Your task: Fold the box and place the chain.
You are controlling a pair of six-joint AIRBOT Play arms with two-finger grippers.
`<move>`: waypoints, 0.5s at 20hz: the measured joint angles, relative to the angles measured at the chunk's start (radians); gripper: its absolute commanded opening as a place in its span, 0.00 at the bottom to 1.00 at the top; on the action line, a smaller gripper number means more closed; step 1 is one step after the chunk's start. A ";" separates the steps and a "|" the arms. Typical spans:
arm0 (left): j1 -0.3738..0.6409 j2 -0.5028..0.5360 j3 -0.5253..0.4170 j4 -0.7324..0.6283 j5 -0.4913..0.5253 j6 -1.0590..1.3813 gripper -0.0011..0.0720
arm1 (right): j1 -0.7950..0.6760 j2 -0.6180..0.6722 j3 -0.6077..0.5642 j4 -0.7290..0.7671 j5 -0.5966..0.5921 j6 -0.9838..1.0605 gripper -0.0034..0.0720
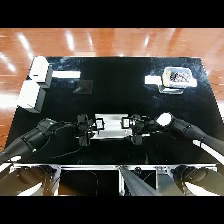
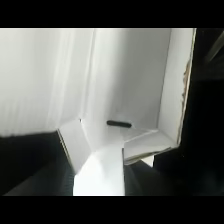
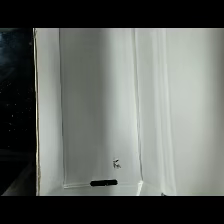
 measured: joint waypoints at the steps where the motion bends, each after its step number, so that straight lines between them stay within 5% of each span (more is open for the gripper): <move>1: -0.009 0.000 0.000 -0.001 -0.001 0.001 0.46 | 0.000 0.000 0.000 0.000 0.000 0.000 0.88; 10: -0.034 -0.003 0.000 -0.058 -0.050 -0.001 0.46 | 0.000 0.000 0.000 0.002 -0.002 0.001 0.88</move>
